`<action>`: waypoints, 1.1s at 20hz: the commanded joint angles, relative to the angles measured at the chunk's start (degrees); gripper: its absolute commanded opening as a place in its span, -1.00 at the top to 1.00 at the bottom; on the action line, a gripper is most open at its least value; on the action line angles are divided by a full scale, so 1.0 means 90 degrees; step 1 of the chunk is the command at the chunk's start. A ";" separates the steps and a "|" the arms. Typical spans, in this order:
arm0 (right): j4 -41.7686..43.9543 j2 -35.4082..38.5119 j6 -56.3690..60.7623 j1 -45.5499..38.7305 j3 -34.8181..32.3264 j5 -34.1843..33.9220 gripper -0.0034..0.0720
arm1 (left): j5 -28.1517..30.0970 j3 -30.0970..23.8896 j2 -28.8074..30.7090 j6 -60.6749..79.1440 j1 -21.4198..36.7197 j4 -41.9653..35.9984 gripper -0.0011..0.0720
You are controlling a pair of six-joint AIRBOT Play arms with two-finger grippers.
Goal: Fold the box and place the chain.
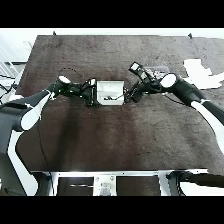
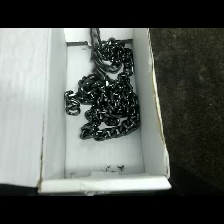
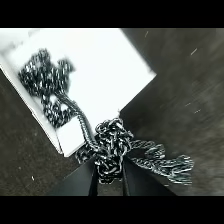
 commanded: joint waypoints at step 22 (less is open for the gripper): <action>0.0299 0.0665 -0.0029 0.0923 0.0668 -0.0357 0.89 | 0.0000 0.0002 0.0002 0.0002 0.0002 0.0000 -0.74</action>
